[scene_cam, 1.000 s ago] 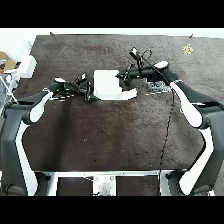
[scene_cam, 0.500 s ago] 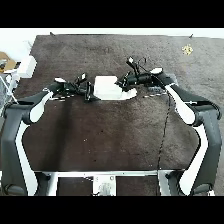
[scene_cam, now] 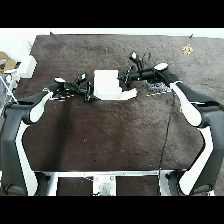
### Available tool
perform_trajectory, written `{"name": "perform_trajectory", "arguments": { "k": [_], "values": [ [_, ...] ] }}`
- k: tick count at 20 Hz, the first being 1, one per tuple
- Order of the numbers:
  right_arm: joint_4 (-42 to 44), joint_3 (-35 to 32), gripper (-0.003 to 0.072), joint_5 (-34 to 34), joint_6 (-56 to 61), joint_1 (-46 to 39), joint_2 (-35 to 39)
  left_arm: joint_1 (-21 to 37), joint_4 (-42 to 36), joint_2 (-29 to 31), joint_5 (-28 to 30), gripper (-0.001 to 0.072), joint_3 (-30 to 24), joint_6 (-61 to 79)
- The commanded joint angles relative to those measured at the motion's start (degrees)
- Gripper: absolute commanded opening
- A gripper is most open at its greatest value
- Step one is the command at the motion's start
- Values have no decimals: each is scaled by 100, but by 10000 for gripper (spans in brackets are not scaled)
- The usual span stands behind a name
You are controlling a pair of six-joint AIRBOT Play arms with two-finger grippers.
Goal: Fold the box and place the chain.
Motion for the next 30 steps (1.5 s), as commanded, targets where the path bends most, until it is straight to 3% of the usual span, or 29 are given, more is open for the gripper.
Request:
{"name": "perform_trajectory", "arguments": {
  "k": [1, 2, 4, 6, 7, 12, 18, 20, 22, 23, 24, 27, 30],
  "values": [
    [-442, 4, 2, 426, 96, -107, 645, 2, 0, 2, 2, 395, -2, 0],
    [-909, 4, 5, 498, 295, -101, 844, 2, 2, 2, 2, 395, -2, 0],
    [-2118, -4, 155, 634, 907, -39, 1137, 2, 0, 2, 2, 395, -2, 0],
    [-3110, -61, 518, 809, 1027, 39, 1169, 2, 0, 2, 0, 395, -2, 0],
    [-3279, -208, 588, 728, 909, 74, 1169, 2, 2, 2, 2, 395, -2, 0],
    [-3318, -1117, 558, -352, -219, 376, 1147, 2, 0, 2, 2, 395, -2, 0],
    [-2474, -957, 549, -282, -595, 444, 544, 2, 0, 2, 2, 395, -2, 0],
    [-2312, -951, 441, -238, -595, 444, 476, 2, 0, 2, 4, 395, -2, 0],
    [-2258, -951, 433, -308, -595, 444, 476, 2, 0, 2, 2, 395, -2, 0],
    [-2168, -951, 275, -310, -592, 444, 474, 2, 0, 2, 2, 395, -2, 0],
    [-1989, -953, 201, -297, -592, 444, 452, 2, 0, 2, 4, 395, -2, 0],
    [-1552, -953, 203, 87, -595, 448, 341, 2, 0, 2, 4, 395, -2, 0],
    [-1202, -953, 204, 24, -597, 448, 151, 2, 2, 2, 2, 395, -2, 0]
  ]
}}
